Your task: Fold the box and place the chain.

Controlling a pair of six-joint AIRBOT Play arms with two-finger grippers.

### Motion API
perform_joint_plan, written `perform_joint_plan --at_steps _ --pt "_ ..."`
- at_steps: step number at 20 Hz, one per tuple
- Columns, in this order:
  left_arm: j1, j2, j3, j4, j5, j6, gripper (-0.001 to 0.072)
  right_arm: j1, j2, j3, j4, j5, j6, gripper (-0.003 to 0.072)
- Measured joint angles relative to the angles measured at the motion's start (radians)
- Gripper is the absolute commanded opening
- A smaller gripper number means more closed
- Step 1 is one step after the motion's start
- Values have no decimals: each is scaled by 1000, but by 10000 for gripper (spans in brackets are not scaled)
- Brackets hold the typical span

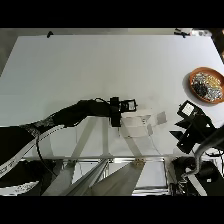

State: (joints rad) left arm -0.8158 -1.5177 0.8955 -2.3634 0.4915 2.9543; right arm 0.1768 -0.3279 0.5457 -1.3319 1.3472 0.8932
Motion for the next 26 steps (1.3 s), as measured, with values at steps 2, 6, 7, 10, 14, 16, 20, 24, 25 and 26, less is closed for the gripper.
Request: perform_joint_plan --at_steps 2,6,7,10,14,16,20,24,25,26 --pt "0 0 0 0 2 0 10 0 0 0 1 0 0 369" --pt "0 0 0 0 4 0 10 0 0 0 3 0 -2 372" --pt "0 0 0 0 4 0 10 0 0 0 3 0 -3 470" --pt "0 0 0 0 5 0 10 0 0 -4 4 -11 -5 644" --pt "0 0 0 0 5 0 10 0 -2 -51 21 -43 -59 668" --pt "0 0 0 0 5 0 10 0 -5 -83 33 -52 -135 669" --pt "0 0 0 0 5 0 10 0 -15 -135 49 -122 -328 671" --pt "0 0 0 0 5 0 10 19 -82 -192 75 -189 -524 691" --pt "0 0 0 0 6 0 10 34 -100 -204 74 -206 -559 692" --pt "0 0 0 0 6 0 10 48 -114 -216 70 -223 -584 694"
